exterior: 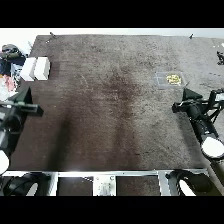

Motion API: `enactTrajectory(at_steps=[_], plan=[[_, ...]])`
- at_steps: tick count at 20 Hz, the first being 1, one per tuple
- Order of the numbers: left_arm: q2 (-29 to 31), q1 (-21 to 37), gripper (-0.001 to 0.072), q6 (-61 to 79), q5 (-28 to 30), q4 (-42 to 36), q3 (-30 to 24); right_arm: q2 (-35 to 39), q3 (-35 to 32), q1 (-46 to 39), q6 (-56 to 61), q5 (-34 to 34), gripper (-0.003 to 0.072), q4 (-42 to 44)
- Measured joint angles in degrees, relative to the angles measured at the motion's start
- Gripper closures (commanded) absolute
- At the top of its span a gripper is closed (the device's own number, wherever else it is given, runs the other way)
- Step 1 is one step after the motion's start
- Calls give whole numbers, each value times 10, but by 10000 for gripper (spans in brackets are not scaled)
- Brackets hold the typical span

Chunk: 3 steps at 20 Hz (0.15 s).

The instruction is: Fold the box and place the chain.

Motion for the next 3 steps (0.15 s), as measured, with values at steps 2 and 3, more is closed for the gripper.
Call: enactTrajectory(at_steps=[2, 3], plan=[[24, -2, 699, 0, -2, 0, -28, 0, 0, 0, 0, -37, 674, 0], [31, -3, 698, 0, -2, 0, -36, 0, 0, 0, 0, -57, 673, 0]])
